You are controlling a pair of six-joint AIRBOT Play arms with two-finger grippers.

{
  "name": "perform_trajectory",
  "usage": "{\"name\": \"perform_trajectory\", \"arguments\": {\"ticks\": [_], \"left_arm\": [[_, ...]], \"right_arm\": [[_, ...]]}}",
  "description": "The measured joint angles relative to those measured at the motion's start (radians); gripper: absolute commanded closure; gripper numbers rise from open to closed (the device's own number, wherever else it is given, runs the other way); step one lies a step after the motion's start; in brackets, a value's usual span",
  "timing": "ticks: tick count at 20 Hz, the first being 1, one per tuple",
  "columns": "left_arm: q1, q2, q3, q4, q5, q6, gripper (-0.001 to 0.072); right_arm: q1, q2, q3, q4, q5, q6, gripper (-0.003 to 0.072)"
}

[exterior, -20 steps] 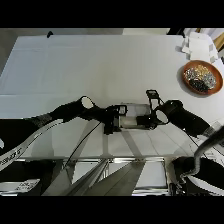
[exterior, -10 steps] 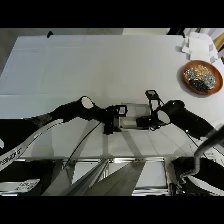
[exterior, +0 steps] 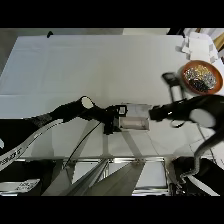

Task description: Fold the box and place the chain.

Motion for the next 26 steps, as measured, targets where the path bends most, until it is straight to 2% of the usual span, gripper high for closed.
{"name": "perform_trajectory", "arguments": {"ticks": [3,5,9,13,19,26], "left_arm": [[0.0,0.0,0.0,0.0,0.0,0.0,0.064],[0.0,0.0,0.0,0.0,0.0,0.0,0.064],[0.0,0.0,0.0,0.0,0.0,0.0,0.064],[0.0,0.0,0.0,0.0,0.0,0.0,0.064],[0.0,0.0,0.0,0.0,0.0,0.0,0.064],[0.0,0.0,0.0,0.0,0.0,0.0,0.064]], "right_arm": [[-0.18,0.0,0.108,0.018,0.02,-0.13,0.0365],[-0.317,-0.047,0.169,0.029,0.024,-0.218,0.0365],[-0.595,-0.233,0.27,0.04,-0.013,-0.358,0.0367],[-0.787,-0.467,0.378,0.073,-0.068,-0.428,0.0373],[-0.918,-0.706,0.473,0.077,-0.159,-0.463,0.0388],[-0.943,-0.835,0.49,0.065,-0.259,-0.472,0.0392]]}}
